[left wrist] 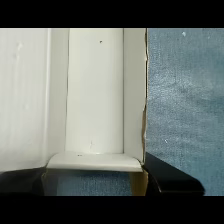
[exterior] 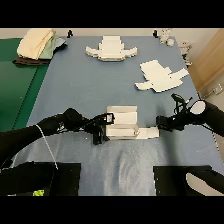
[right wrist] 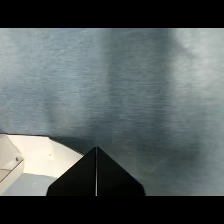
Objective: Fold the box.
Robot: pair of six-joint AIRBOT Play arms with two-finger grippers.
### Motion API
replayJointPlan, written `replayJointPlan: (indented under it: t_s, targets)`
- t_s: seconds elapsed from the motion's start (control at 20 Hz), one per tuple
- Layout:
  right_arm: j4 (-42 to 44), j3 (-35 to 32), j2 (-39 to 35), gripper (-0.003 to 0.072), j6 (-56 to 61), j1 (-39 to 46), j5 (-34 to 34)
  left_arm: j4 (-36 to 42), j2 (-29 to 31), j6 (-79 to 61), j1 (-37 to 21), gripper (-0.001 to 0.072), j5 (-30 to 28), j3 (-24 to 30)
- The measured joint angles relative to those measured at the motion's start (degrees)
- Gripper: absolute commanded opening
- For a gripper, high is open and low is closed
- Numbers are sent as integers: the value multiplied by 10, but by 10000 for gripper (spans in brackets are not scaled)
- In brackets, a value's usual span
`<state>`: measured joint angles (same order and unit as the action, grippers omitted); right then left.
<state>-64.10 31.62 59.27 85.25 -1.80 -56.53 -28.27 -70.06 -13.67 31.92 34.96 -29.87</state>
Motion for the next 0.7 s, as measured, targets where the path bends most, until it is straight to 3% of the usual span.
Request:
replayJointPlan:
  t_s: [0.25, 0.45, 0.7]
  targets:
    - [88, 1, 12, 0, -49, 9, -45, 0, 0, 0, 0, 459, 0, 0]
    - [108, 0, 7, 1, -68, 11, -88, 0, 0, 0, 0, 459, 0, 0]
    - [113, 0, 5, 1, -77, 11, -88, 0, 0, 0, 0, 459, 0, 0]
